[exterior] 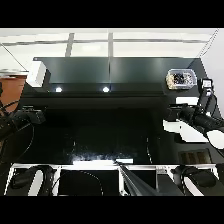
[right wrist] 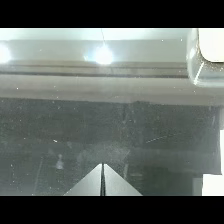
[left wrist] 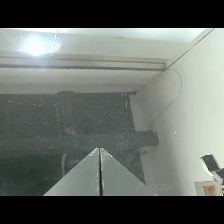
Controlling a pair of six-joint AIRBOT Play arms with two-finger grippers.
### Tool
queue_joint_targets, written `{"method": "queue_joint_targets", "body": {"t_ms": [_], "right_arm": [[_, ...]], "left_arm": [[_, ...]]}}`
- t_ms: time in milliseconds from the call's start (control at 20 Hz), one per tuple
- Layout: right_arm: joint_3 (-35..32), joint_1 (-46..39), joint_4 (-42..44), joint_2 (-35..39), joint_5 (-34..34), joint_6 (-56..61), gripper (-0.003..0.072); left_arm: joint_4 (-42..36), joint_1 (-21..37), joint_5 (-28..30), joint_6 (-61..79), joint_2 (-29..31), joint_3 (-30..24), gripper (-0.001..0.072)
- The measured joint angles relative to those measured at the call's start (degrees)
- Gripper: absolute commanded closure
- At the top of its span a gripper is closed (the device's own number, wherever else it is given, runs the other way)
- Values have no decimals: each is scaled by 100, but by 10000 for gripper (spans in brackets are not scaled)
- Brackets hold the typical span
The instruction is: Fold the box and place the chain.
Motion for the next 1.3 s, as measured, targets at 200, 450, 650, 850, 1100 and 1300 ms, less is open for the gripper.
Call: {"method": "queue_joint_targets", "body": {"t_ms": [200,450,650,850,1100,1300], "right_arm": [[2,0,-2,-2,-2,0,670],[0,0,0,-2,0,0,670],[0,0,0,-2,0,0,670],[0,0,15,-2,-2,2,670],[0,4,103,-2,-350,2,670],[0,4,426,-2,-1075,7,438]], "left_arm": [[0,0,0,0,0,0,680],[0,0,-2,0,0,0,680],[0,0,0,0,-2,0,680],[-42,0,4,0,0,0,679],[-326,-4,398,-2,-20,-11,481],[-643,-22,951,-4,-225,-15,1]]}}
